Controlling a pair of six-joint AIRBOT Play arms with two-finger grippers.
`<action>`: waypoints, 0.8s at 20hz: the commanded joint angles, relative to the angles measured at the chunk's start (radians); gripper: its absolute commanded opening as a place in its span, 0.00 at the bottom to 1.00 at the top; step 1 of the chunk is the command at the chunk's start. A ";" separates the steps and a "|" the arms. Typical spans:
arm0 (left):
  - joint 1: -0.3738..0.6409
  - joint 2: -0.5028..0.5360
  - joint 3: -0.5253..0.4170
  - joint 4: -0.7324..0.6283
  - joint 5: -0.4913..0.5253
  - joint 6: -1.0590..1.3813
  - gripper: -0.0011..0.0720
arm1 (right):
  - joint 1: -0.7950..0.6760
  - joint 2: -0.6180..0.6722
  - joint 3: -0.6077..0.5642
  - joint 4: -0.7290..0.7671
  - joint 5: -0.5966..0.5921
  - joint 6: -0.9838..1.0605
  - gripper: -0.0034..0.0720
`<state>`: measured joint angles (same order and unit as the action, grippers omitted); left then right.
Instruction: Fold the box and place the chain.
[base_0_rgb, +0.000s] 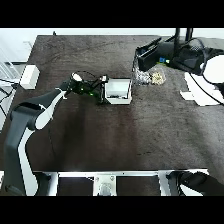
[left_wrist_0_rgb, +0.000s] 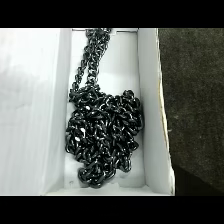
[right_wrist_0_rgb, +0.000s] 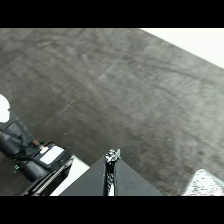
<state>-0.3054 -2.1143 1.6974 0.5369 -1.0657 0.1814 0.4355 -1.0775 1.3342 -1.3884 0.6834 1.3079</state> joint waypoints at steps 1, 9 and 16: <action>0.001 0.000 0.001 0.000 0.000 0.000 0.66 | 0.028 -0.018 -0.042 0.021 -0.068 0.001 0.05; 0.001 0.000 0.001 0.000 0.000 0.000 0.66 | 0.034 -0.134 -0.143 0.098 -0.215 0.001 0.05; 0.001 0.000 0.000 0.000 0.000 0.000 0.66 | 0.033 -0.448 -0.227 0.163 -0.335 0.001 0.07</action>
<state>-0.3054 -2.1143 1.6974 0.5373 -1.0657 0.1814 0.4679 -1.4055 1.1297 -1.2518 0.3946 1.3090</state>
